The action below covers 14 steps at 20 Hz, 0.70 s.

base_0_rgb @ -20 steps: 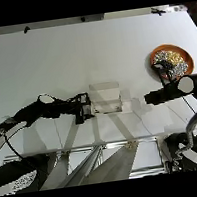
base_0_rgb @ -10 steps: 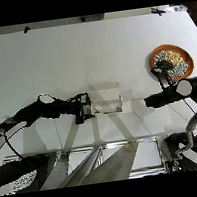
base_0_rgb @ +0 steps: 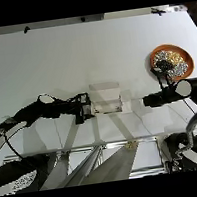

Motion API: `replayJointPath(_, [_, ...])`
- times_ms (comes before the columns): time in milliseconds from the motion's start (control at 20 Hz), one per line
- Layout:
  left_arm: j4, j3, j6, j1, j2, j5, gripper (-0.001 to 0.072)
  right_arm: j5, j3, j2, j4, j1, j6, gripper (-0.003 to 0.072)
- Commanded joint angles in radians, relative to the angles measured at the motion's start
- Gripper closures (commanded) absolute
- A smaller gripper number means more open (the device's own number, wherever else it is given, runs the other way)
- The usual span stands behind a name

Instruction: Fold the box and place the chain.

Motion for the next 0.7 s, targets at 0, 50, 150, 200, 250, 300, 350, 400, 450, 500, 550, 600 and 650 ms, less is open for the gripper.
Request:
replayJointPath(0, [0.000, 0.000, 0.000, 0.000, 0.000, 0.000, 0.0440, -0.030, 0.000, -0.001, 0.052, 0.058, 0.005, 0.0676])
replayJointPath(50, [0.000, 0.000, 0.000, 0.000, 0.000, 0.000, 0.0440, -0.038, 0.000, -0.001, 0.058, 0.071, 0.011, 0.0676])
replayJointPath(150, [0.000, 0.000, 0.000, 0.000, 0.000, 0.000, 0.0440, -0.045, -0.002, -0.001, 0.078, 0.091, 0.014, 0.0676])
replayJointPath(200, [0.000, 0.000, 0.000, 0.000, 0.000, 0.000, 0.0440, -0.050, -0.005, -0.001, 0.077, 0.102, 0.034, 0.0676])
replayJointPath(250, [0.000, 0.000, 0.000, 0.000, 0.000, 0.000, 0.0440, -0.059, -0.010, -0.001, 0.077, 0.111, 0.037, 0.0676])
replayJointPath(300, [0.000, 0.000, 0.000, 0.000, 0.000, 0.000, 0.0440, -0.068, -0.018, -0.001, 0.079, 0.119, 0.043, 0.0676])
replayJointPath(350, [0.000, 0.000, 0.000, 0.000, 0.000, 0.000, 0.0440, -0.074, -0.024, -0.003, 0.079, 0.121, 0.060, 0.0676])
replayJointPath(400, [0.000, 0.000, 0.000, 0.000, 0.000, 0.000, 0.0440, -0.078, -0.027, -0.013, 0.080, 0.121, 0.063, 0.0676])
replayJointPath(450, [0.000, 0.000, 0.000, 0.000, 0.000, 0.000, 0.0440, -0.083, -0.028, -0.030, 0.081, 0.121, 0.063, 0.0676])
replayJointPath(500, [0.000, 0.000, 0.000, 0.000, 0.000, 0.000, 0.0440, -0.091, -0.028, -0.051, 0.090, 0.121, 0.063, 0.0676])
replayJointPath(550, [0.000, 0.000, 0.000, 0.000, 0.000, 0.000, 0.0440, -0.098, -0.028, -0.069, 0.105, 0.128, 0.063, 0.0676])
replayJointPath(600, [0.000, 0.000, 0.000, 0.000, 0.000, 0.000, 0.0440, -0.115, -0.028, -0.086, 0.127, 0.145, 0.061, 0.0676])
replayJointPath(650, [0.000, 0.000, 0.000, 0.000, 0.000, 0.000, 0.0440, -0.131, -0.028, -0.095, 0.151, 0.164, 0.059, 0.0676])
